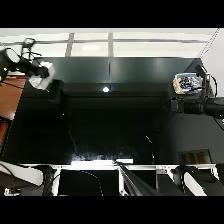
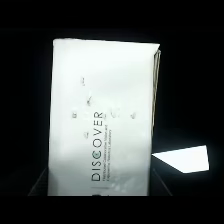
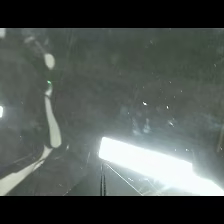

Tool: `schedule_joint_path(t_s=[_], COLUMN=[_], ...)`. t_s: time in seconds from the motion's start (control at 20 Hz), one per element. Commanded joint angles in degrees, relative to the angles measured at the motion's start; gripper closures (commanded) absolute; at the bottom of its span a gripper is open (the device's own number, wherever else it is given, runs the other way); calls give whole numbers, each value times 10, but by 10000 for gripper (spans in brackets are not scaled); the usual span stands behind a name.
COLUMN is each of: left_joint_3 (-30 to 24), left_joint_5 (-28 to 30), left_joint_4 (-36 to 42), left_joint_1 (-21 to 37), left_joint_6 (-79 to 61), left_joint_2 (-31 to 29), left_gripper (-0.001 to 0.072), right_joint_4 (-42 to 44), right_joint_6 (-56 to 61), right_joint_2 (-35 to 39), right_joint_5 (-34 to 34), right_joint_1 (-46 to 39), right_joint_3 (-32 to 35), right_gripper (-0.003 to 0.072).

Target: Fold the box and place the chain.

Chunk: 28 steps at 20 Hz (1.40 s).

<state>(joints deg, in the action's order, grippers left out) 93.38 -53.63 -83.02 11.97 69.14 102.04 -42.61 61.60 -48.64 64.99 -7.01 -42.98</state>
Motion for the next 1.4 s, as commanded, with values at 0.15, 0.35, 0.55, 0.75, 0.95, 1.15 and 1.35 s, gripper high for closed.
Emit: schedule_joint_path(t_s=[0.15,0.35,0.55,0.75,0.95,1.15,1.35], left_joint_3=[238,249,255,254,211,-26,-369], left_joint_5=[-66,-49,-105,-206,-358,-227,-12], left_joint_4=[-3,16,1,12,66,105,104], left_joint_1=[41,33,34,34,32,-23,-125], left_joint_6=[18,21,27,85,182,162,146], left_joint_2=[196,205,119,8,-95,-299,-552], left_gripper=[353,-3,-1,116,682,682,681], right_joint_4=[19,19,19,19,2,-56,-61], right_joint_6=[1,1,-14,-18,-16,-8,-29], right_joint_2=[0,0,0,0,7,49,87], right_joint_5=[-24,-19,25,42,119,81,-44], right_joint_1=[0,0,0,0,1,2,31], right_joint_3=[-1,-1,-1,-1,-1,-1,6], right_gripper=[673,673,673,673,678,679,678])
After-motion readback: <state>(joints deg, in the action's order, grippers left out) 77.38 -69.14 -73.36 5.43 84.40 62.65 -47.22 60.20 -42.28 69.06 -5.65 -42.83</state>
